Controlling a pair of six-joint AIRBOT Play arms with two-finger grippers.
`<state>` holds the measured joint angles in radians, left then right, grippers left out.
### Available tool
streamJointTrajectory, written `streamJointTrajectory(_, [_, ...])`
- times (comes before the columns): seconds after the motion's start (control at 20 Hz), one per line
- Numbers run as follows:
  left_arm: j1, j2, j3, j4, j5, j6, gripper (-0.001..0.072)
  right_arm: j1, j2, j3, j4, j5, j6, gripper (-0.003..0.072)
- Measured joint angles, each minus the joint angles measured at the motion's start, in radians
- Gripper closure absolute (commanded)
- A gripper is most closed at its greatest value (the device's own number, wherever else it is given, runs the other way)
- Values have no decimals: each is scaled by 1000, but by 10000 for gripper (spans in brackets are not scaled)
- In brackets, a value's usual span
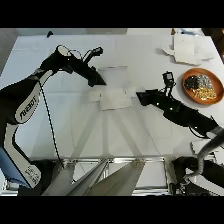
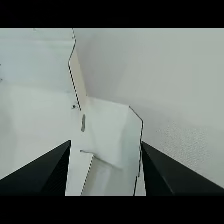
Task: Fold the box and place the chain.
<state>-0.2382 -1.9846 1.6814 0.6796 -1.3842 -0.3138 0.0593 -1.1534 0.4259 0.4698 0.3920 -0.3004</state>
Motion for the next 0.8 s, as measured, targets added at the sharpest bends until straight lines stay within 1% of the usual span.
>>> streamJointTrajectory(0.05, [0, 5, 0, 13, -1, 0, 705, 0, 27, 0, 0, -19, 0, 209])
streamJointTrajectory(0.15, [0, 19, 0, 40, -15, 0, 706, 0, 92, 0, 0, -108, 0, 209])
streamJointTrajectory(0.3, [0, 45, 0, 61, -68, 0, 707, 0, 179, 0, 2, -272, 0, 210])
streamJointTrajectory(0.4, [0, 70, 0, 74, -101, -1, 708, 0, 213, 0, 2, -337, 0, 210])
streamJointTrajectory(0.6, [0, 137, 0, 105, -132, -4, 708, 0, 241, 0, 2, -398, 0, 210])
streamJointTrajectory(0.8, [-2, 211, 0, 117, -161, -31, 707, 0, 249, 0, 2, -418, 0, 210])
